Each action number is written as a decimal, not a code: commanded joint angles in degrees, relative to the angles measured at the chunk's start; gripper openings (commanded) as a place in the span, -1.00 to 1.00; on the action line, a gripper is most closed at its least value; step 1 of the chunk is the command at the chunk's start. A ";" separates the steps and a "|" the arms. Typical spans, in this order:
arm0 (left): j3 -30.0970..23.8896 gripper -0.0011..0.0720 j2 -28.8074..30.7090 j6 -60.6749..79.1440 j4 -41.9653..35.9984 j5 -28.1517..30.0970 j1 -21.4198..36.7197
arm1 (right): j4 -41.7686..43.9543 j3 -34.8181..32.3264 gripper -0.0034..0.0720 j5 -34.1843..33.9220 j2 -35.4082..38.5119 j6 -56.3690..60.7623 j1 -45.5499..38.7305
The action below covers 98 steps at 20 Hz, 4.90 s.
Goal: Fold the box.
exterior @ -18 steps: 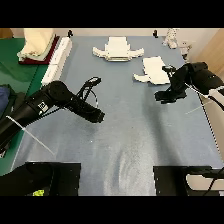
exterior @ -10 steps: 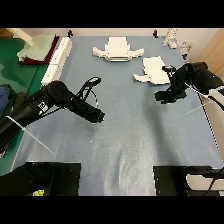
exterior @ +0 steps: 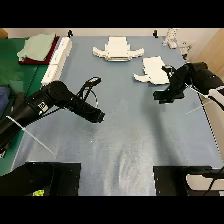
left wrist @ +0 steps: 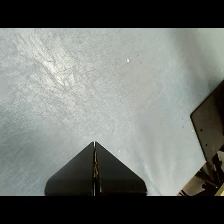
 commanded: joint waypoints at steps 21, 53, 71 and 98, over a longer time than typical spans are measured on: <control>0.00 -0.94 0.02 -0.24 -0.46 9.49 0.00 | 21.77 49.79 -0.10 -3.76 -39.60 -1.49 -29.92; 0.00 -0.94 0.20 -0.17 -0.42 0.74 0.09 | 29.27 -25.73 -0.92 9.90 20.98 10.10 -2.89; 0.00 -0.94 0.17 0.37 -0.44 3.28 4.00 | 28.83 -17.16 0.14 -0.70 8.72 -15.43 -31.78; 0.02 -0.20 0.15 -0.09 -4.42 3.54 4.00 | 43.01 -12.20 -0.90 -7.45 -11.06 -36.61 -20.59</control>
